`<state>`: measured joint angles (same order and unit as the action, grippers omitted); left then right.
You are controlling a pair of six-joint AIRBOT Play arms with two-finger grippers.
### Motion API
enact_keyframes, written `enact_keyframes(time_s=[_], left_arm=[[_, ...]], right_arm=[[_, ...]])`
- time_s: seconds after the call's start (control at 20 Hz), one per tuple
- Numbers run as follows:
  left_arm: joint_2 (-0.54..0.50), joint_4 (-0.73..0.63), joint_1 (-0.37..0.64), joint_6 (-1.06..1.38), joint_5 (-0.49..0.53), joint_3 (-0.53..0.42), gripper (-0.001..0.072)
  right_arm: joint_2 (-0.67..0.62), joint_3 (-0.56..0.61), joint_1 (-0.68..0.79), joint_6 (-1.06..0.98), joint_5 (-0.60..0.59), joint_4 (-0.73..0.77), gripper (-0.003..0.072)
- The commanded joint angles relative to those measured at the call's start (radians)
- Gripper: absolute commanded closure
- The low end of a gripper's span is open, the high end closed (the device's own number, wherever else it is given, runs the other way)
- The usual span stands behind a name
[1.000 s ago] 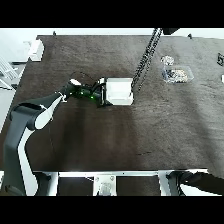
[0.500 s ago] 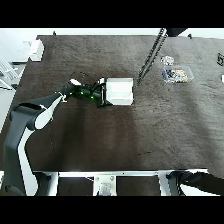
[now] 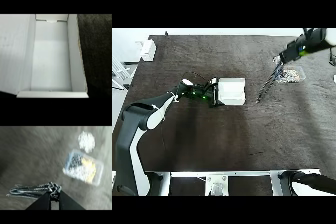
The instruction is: Fold the box and place the chain.
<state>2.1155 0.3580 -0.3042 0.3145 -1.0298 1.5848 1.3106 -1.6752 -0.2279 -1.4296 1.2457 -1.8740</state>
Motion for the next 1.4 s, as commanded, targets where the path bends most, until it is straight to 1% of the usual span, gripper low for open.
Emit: enact_keyframes(time_s=[0.0,0.15,0.2,0.3,0.4,0.45,0.5,0.55,0.65,0.75,0.8,0.85,0.9,1.0,1.05,1.2,1.35], left_arm=[[-0.001,0.000,0.000,0.000,0.000,0.001,0.0236],[-0.001,0.000,0.000,0.000,0.000,0.001,0.0236],[-0.001,0.000,0.000,0.000,0.000,0.001,0.0236],[-0.001,0.000,0.000,0.000,0.000,0.001,0.0236],[-0.001,0.000,0.000,0.000,0.000,0.001,0.0236],[-0.001,0.000,0.000,0.000,0.000,0.001,0.0236],[-0.001,0.000,0.000,0.000,0.000,0.001,0.0236],[-0.001,0.000,0.000,0.000,0.000,0.001,0.0236],[-0.001,0.000,0.000,0.000,0.000,0.001,0.0236],[-0.001,0.000,0.000,0.000,0.000,0.001,0.0236],[-0.001,0.000,0.000,0.000,0.000,0.001,0.0236],[-0.001,0.000,0.000,0.000,0.000,0.001,0.0236],[-0.001,0.000,0.000,0.000,0.000,0.001,0.0236],[-0.001,0.000,0.000,0.000,0.000,0.001,0.0236],[-0.001,0.000,0.000,0.000,0.000,0.001,0.0236],[-0.001,0.000,0.000,0.000,0.000,0.001,0.0236],[-0.001,0.000,0.000,0.000,0.000,0.001,0.0236]], right_arm=[[-0.001,0.232,0.127,-0.052,-0.239,0.028,0.0676],[-0.001,0.410,0.195,-0.063,-0.517,0.122,0.0678],[0.000,0.450,0.205,-0.063,-0.563,0.143,0.0677],[0.004,0.507,0.212,-0.059,-0.591,0.144,0.0677],[0.017,0.539,0.229,-0.059,-0.591,0.143,0.0677],[0.024,0.552,0.241,-0.059,-0.591,0.143,0.0657],[0.027,0.562,0.253,-0.058,-0.591,0.142,0.0471],[0.028,0.567,0.264,-0.046,-0.591,0.142,0.0216],[0.019,0.567,0.266,-0.018,-0.582,0.146,0.0215],[-0.010,0.567,0.235,0.066,-0.513,0.156,0.0309],[-0.023,0.567,0.215,0.126,-0.458,0.195,0.0331],[-0.027,0.567,0.197,0.200,-0.406,0.250,0.0331],[-0.027,0.573,0.185,0.294,-0.380,0.341,0.0332],[-0.018,0.601,0.181,0.512,-0.393,0.557,0.0360],[0.001,0.603,0.182,0.582,-0.394,0.621,0.0361],[0.090,0.603,0.206,0.692,-0.394,0.689,0.0361],[0.145,0.600,0.234,0.739,-0.378,0.705,0.0365]])
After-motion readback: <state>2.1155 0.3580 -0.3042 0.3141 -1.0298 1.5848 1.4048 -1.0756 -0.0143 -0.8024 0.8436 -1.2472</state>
